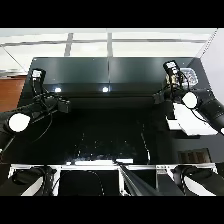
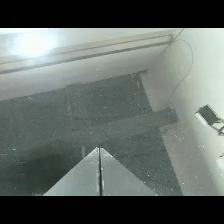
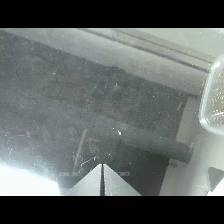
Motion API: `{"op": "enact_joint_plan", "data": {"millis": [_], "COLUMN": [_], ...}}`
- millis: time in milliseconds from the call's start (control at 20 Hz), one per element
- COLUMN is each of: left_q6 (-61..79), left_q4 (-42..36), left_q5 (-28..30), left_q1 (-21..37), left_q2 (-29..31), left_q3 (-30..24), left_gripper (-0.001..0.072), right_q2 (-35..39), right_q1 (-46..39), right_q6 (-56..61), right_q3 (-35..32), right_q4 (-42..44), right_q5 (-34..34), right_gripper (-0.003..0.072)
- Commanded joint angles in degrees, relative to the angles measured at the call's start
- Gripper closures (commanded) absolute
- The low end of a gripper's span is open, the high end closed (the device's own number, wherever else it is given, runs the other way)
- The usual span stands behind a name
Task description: Fold the box and place the chain.
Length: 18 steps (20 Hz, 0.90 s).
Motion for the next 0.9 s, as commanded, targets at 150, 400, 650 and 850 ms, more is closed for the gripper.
{"op": "enact_joint_plan", "data": {"millis": [150,400,650,850], "left_q6": [0.00,0.00,0.00,0.00], "left_q4": [0.00,0.00,0.00,-0.20], "left_q5": [0.02,0.02,0.02,0.02], "left_q1": [-0.02,-0.02,-0.02,-0.02], "left_q2": [-0.04,-0.04,-0.04,-0.04], "left_q3": [-0.02,-0.02,-0.02,-0.02], "left_gripper": [0.0682,0.0682,0.0682,0.0682], "right_q2": [-0.02,-0.02,-0.02,-0.02], "right_q1": [-0.02,-0.02,0.00,0.00], "right_q6": [0.00,0.00,0.04,0.00], "right_q3": [0.02,0.02,0.02,0.02], "right_q4": [0.00,0.00,0.74,6.05], "right_q5": [0.00,0.00,0.00,-1.70], "right_gripper": [0.0670,0.0670,0.0670,0.0670]}}
